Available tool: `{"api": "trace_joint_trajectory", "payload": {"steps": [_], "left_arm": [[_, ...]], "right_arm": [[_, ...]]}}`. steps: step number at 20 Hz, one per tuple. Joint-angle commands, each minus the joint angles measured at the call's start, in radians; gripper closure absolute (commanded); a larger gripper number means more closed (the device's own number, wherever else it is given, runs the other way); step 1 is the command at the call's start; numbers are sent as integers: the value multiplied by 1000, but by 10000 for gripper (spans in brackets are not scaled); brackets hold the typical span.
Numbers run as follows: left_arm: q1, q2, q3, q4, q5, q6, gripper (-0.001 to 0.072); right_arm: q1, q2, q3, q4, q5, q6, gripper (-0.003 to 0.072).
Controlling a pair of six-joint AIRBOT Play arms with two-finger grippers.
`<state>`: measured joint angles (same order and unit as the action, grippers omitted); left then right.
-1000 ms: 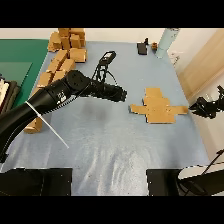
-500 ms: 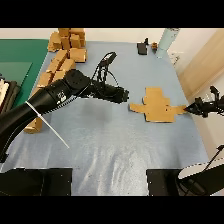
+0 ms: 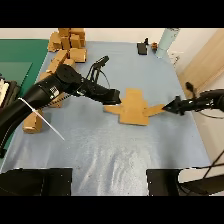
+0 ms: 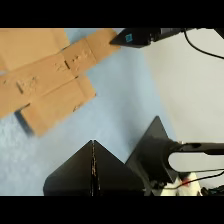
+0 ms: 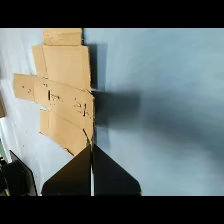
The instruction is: Fold the box.
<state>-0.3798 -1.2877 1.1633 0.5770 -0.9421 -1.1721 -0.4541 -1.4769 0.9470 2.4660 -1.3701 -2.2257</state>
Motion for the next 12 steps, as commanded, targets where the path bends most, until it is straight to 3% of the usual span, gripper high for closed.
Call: {"api": "trace_joint_trajectory", "payload": {"steps": [1, 2, 3, 4, 5, 12], "left_arm": [[87, 3, 1, 0, -218, 8, 696], [103, 3, 1, 8, -254, 10, 695], [114, 3, 1, 15, -277, 14, 695], [122, 3, 1, 25, -291, 21, 696], [126, 2, 1, 30, -292, 23, 695], [132, 2, 1, 29, -289, 61, 694]], "right_arm": [[155, 242, -330, 24, 217, 49, 685], [186, 308, -411, 19, 257, 82, 682], [212, 364, -476, 6, 287, 98, 630], [231, 396, -511, -15, 313, 100, 429], [237, 404, -517, -40, 323, 120, 329], [237, 266, -335, -41, 321, 110, 330]]}}
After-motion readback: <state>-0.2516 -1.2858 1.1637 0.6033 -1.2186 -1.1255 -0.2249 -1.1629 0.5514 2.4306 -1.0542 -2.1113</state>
